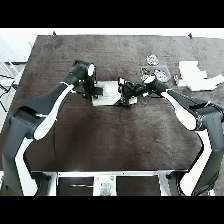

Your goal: Fold the box and place the chain.

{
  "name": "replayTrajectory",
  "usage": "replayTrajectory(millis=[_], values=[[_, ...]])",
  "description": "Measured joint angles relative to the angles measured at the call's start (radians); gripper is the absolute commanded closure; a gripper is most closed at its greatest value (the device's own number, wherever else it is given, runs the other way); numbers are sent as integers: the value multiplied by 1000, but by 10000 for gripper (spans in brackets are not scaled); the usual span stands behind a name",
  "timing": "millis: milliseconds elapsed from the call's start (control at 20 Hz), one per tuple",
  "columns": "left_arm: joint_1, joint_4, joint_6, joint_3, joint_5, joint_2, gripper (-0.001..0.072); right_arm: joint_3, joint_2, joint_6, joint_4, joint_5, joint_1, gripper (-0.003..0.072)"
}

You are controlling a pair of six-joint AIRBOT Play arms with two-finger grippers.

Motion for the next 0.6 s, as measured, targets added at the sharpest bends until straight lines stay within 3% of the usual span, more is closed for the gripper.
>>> replayTrajectory(millis=[200,300,450,600], values=[[-7,24,-3,18,-20,-8,365,0,0,0,1,0,0,106],[-10,32,-2,20,-22,-10,462,0,0,0,1,0,0,106],[-11,39,-2,23,-26,-11,483,0,0,0,3,0,0,106],[-11,39,-7,23,-28,-11,640,0,0,0,5,1,0,106]])
